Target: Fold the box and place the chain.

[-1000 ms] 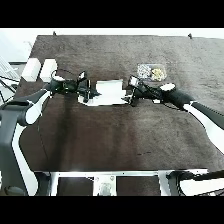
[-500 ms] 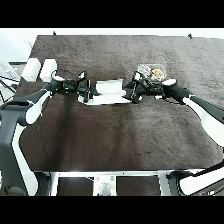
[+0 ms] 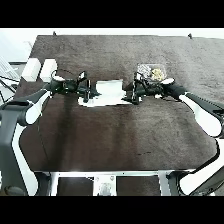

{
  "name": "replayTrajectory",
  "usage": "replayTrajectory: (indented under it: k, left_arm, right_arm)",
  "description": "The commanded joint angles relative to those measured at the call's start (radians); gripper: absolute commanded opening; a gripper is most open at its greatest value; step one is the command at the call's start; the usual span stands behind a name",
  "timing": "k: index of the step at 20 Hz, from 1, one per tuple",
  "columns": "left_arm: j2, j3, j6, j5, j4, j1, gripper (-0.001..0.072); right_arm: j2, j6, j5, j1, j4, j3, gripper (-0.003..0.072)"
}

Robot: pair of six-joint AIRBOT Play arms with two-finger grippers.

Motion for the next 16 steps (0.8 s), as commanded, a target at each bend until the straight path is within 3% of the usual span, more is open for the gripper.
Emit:
replayTrajectory:
  k: [1,4,16]
  left_arm:
    - [0.000,0.000,0.000,0.000,0.000,0.000,0.0023]
    - [0.000,0.000,0.000,0.001,0.000,0.000,0.0024]
    - [0.000,0.000,0.000,0.001,0.000,0.000,0.0024]
  right_arm:
    - [-0.043,0.005,0.074,-0.001,-0.010,0.047,0.0591]
    - [-0.061,0.024,0.127,0.003,-0.041,0.062,0.0591]
    - [-0.107,0.004,0.141,0.026,-0.075,0.108,0.0634]
